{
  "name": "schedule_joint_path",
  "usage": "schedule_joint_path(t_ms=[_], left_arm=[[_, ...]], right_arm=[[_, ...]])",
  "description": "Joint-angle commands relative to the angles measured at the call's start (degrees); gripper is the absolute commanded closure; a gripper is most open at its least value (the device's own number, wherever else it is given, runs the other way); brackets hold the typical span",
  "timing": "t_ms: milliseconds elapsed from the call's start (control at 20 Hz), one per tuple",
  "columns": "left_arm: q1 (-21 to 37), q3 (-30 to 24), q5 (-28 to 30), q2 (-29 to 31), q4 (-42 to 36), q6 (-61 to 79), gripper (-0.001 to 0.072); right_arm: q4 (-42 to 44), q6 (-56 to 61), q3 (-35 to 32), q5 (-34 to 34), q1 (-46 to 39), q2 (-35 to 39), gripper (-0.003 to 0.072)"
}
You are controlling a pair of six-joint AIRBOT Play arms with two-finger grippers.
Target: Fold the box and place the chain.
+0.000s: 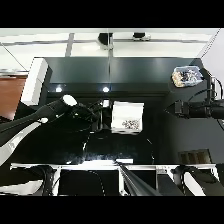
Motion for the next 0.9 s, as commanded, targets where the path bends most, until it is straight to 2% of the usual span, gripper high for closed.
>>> schedule_joint_path(t_ms=[0, 850], left_arm=[[-0.87, 0.22, -0.02, -0.39, 0.13, 0.00, 0.0001], [-3.08, 2.73, 1.84, -2.40, -0.76, -0.11, 0.0001]], right_arm=[[0.61, 0.02, 0.07, 0.00, 0.04, 0.04, 0.0413], [0.61, 0.02, 0.07, 0.00, 0.04, 0.02, 0.0413]])
